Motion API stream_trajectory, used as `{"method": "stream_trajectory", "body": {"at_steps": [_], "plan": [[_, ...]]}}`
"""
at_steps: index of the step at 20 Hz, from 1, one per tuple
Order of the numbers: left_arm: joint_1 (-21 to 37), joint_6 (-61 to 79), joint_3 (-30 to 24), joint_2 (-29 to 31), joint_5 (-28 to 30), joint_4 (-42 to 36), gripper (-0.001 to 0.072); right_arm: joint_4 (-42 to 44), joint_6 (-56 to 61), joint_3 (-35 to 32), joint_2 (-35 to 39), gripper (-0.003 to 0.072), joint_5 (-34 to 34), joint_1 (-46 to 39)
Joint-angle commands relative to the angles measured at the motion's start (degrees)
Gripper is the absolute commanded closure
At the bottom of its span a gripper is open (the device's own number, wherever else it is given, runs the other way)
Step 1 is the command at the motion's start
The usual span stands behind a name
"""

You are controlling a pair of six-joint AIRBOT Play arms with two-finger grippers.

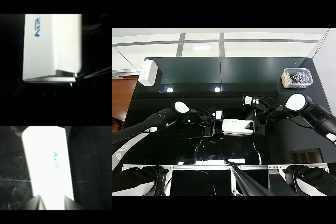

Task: Fold the box and place the chain.

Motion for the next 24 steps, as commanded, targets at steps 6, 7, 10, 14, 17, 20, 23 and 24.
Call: {"method": "stream_trajectory", "body": {"at_steps": [6, 7, 10, 14, 17, 20, 23, 24], "plan": [[-0.02, 0.04, 0.04, -0.04, -0.02, 0.02, 0.0318, -2.58, -0.15, -0.07, 0.04, 0.0551, 0.50, 0.11], [-0.02, 0.04, 0.04, -0.04, -0.02, 0.02, 0.0318, -2.58, -0.15, -0.07, 0.04, 0.0551, 0.48, 0.11], [-0.02, 0.04, 0.04, -0.04, -0.02, 0.02, 0.0318, -2.58, -0.15, -0.09, 0.04, 0.0550, 0.50, 0.11], [-0.02, 0.04, 0.04, -0.04, -0.02, 0.02, 0.0318, -2.56, -0.17, -0.52, 0.04, 0.0550, 0.46, 0.13], [-0.02, 0.04, 0.04, -0.04, -0.02, 0.02, 0.0318, -2.56, -0.11, -1.84, 0.04, 0.0411, 0.44, 0.13], [-0.02, 0.04, 0.04, -0.04, -0.02, 0.02, 0.0318, -2.56, 0.28, -1.88, 0.04, 0.0412, 0.17, 0.11], [-0.02, 0.04, 0.04, -0.04, -0.02, 0.02, 0.0318, -2.56, 0.59, -1.90, 0.04, 0.0412, 0.24, 0.11], [-0.02, 0.04, 0.04, -0.04, -0.02, 0.02, 0.0318, -2.54, 1.27, -1.88, 0.04, 0.0412, 0.24, 0.11]]}}
